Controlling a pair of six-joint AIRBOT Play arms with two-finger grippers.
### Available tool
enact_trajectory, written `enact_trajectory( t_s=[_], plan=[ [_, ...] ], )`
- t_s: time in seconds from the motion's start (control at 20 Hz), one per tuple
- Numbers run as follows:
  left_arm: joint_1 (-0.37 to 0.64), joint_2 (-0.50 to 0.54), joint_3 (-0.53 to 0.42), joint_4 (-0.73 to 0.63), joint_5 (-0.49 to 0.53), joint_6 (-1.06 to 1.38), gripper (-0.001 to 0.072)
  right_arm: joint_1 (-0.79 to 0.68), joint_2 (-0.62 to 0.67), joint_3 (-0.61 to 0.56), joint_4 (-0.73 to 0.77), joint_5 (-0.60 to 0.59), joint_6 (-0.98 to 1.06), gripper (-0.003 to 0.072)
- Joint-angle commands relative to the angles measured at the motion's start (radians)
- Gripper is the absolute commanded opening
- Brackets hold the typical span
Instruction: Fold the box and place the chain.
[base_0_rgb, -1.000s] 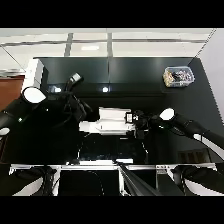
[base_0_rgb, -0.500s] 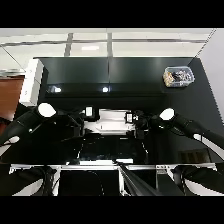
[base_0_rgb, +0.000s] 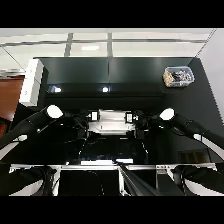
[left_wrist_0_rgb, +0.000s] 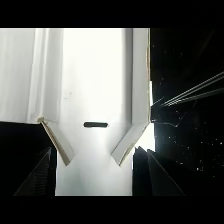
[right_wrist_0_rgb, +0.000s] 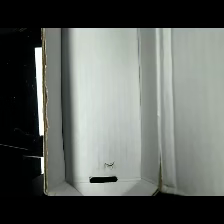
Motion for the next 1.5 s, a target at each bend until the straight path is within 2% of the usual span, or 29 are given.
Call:
enact_trajectory(
  t_s=[0.0, 0.2, 0.25, 0.35, 0.4, 0.6, 0.85, 1.15, 1.2, 1.25, 1.3, 1.35, 1.4, 1.45],
  plan=[
    [-0.002, -0.004, 0.001, -0.027, 0.006, 0.005, 0.0714, 0.0, -0.001, 0.0, 0.0, 0.0, 0.0, 0.0187],
    [-0.002, -0.004, 0.002, -0.035, 0.007, 0.005, 0.0688, 0.0, -0.001, 0.0, 0.0, 0.0, 0.0, 0.0188],
    [-0.002, -0.004, 0.002, -0.035, 0.007, 0.005, 0.0613, 0.0, -0.001, 0.0, 0.0, 0.0, 0.0, 0.0188],
    [-0.003, -0.004, 0.002, -0.035, 0.002, 0.01, 0.0149, 0.0, -0.001, 0.0, 0.0, 0.0, 0.0, 0.0187],
    [-0.006, -0.004, 0.002, -0.038, 0.002, 0.024, 0.0099, 0.0, -0.001, 0.0, 0.0, 0.0, 0.0, 0.0188],
    [-0.029, -0.004, 0.002, -0.08, 0.019, 0.025, 0.0098, 0.0, -0.001, 0.0, 0.0, 0.0, 0.0, 0.0188],
    [-0.073, -0.009, 0.002, -0.164, 0.092, 0.026, 0.0099, 0.0, -0.001, 0.0, 0.0, 0.0, 0.0, 0.0188],
    [-0.096, -0.047, 0.002, -0.188, 0.094, 0.025, 0.0116, 0.0, -0.001, 0.0, 0.0, 0.0, 0.0, 0.0187],
    [-0.096, -0.047, 0.002, -0.187, 0.093, 0.024, 0.0112, 0.0, -0.001, 0.0, 0.0, 0.0, 0.0, 0.0188],
    [-0.096, -0.047, 0.002, -0.187, 0.092, 0.024, 0.0023, 0.0, -0.001, 0.0, 0.0, 0.0, 0.0, 0.0188],
    [-0.096, -0.047, 0.002, -0.187, 0.093, 0.024, 0.0027, 0.0, -0.001, 0.0, 0.0, 0.0, 0.0, 0.0188],
    [-0.096, -0.047, 0.002, -0.187, 0.093, 0.024, 0.0082, 0.0, -0.001, 0.0, 0.0, 0.0, 0.0, 0.0187],
    [-0.096, -0.047, 0.002, -0.188, 0.093, 0.024, 0.03, 0.0, -0.001, 0.0, 0.0, 0.0, 0.0, 0.0188],
    [-0.096, -0.047, 0.002, -0.187, 0.092, 0.024, 0.0379, 0.0, -0.001, 0.0, 0.0, 0.0, 0.0, 0.0188]
  ],
)
